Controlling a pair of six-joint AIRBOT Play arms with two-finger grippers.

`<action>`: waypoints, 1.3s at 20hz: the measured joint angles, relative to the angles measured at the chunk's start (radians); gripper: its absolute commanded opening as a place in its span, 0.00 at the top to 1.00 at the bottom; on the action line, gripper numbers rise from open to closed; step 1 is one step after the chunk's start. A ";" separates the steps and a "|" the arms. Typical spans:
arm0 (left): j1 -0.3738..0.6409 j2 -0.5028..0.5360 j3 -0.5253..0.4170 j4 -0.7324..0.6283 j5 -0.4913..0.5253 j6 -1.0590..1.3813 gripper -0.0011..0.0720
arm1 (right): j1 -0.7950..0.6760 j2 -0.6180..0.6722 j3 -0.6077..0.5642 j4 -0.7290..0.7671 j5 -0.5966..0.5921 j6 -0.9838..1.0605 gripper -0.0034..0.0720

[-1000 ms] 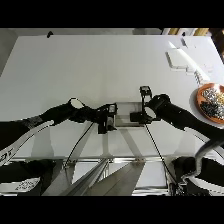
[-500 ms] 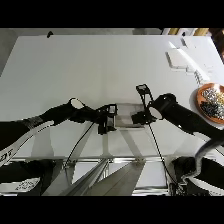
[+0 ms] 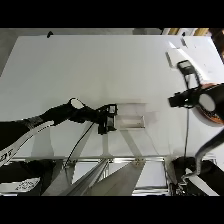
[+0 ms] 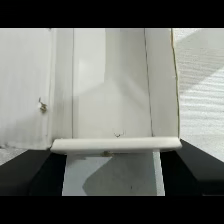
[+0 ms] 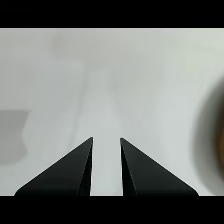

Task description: Fold the box and place the chain.

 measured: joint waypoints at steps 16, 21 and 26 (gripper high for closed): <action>0.000 0.000 0.000 0.000 0.000 0.000 0.59 | -0.772 -0.285 0.000 0.079 -0.237 -0.156 0.69; 0.000 0.000 0.000 0.000 0.000 0.000 0.59 | -0.784 -0.359 0.000 0.168 -0.265 -0.207 0.69; 0.000 0.000 0.000 0.000 0.000 0.000 0.59 | -0.785 -0.390 0.000 0.203 -0.260 -0.219 0.82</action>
